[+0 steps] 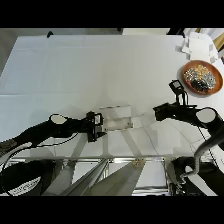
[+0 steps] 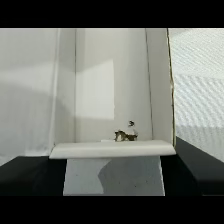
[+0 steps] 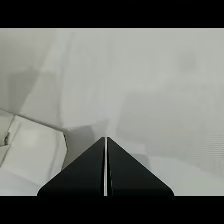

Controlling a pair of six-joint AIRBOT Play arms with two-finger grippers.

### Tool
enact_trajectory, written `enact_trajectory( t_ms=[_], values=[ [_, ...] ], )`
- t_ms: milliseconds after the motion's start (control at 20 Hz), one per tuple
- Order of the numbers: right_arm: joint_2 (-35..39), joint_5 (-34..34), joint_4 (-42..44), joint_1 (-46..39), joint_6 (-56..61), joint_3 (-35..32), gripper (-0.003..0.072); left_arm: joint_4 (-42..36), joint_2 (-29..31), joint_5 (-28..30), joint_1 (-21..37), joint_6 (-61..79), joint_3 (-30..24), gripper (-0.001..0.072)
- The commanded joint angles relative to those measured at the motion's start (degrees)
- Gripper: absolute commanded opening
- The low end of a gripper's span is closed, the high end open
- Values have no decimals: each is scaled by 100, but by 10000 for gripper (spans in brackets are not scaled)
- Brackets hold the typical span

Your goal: Fold the box and place the chain.

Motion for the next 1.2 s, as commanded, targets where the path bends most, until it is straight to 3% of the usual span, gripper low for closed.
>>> enact_trajectory(
  t_ms=[0,300,750,900,1150],
  values=[
    [-557,175,103,-20,1025,-2,10,2,2,2,-2,0,0,68],
    [-1250,713,496,538,949,0,10,2,2,2,-2,0,0,68],
    [-1154,1445,1296,868,363,188,15,2,2,2,-2,0,0,68],
    [-1104,1794,1440,885,358,389,195,2,2,2,-2,0,0,68],
    [-1104,2094,1515,1064,393,658,197,2,2,2,-2,0,0,68]
  ],
)
